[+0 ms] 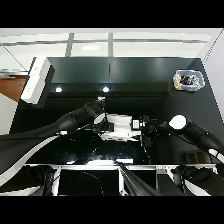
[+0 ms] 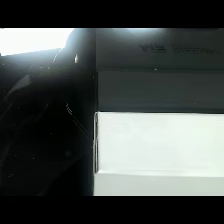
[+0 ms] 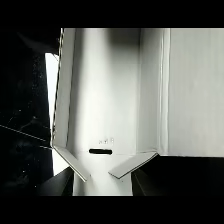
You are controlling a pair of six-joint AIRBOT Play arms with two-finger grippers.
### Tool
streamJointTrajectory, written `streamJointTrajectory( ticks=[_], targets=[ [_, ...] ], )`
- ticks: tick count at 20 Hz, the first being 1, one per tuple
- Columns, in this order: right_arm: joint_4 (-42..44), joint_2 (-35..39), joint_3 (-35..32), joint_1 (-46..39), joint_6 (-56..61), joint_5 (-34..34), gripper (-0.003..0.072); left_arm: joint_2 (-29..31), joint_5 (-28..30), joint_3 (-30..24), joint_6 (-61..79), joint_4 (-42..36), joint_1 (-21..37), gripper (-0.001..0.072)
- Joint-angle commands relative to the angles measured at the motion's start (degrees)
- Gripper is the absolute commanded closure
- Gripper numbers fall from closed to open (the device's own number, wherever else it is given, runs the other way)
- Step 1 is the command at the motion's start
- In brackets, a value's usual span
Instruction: Fold the box and place the chain.
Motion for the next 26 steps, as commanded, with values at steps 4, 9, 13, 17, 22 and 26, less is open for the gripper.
streamJointTrajectory(
  ticks=[4, 9, 13, 17, 22, 26],
  targets=[
    [1.1, -0.5, 0.0, 3.2, 4.0, -4.3, 0.0392, -0.2, 0.3, 0.0, 0.0, -0.4, 0.0, 0.0679],
    [2.4, -0.5, 0.0, 3.4, 6.1, -5.0, 0.0531, -0.2, 0.3, 0.0, 0.0, -0.4, 0.0, 0.0678],
    [5.1, -0.5, 0.0, 3.4, 6.0, -5.3, 0.0531, -0.2, 0.3, 0.0, 0.0, -0.6, 0.0, 0.0678],
    [7.4, -1.7, 0.0, 3.4, 6.0, -5.5, 0.0531, -0.2, 0.3, 0.0, 0.1, -0.6, 0.0, 0.0678],
    [7.6, -2.0, 0.0, 3.4, 6.0, -5.9, 0.053, -0.2, 0.3, 0.0, 0.1, -0.6, 0.0, 0.0678],
    [9.2, -2.0, 0.0, 3.4, 6.0, -5.9, 0.053, -0.2, 0.3, 0.0, 0.1, -0.8, -0.1, 0.0678]
  ],
)
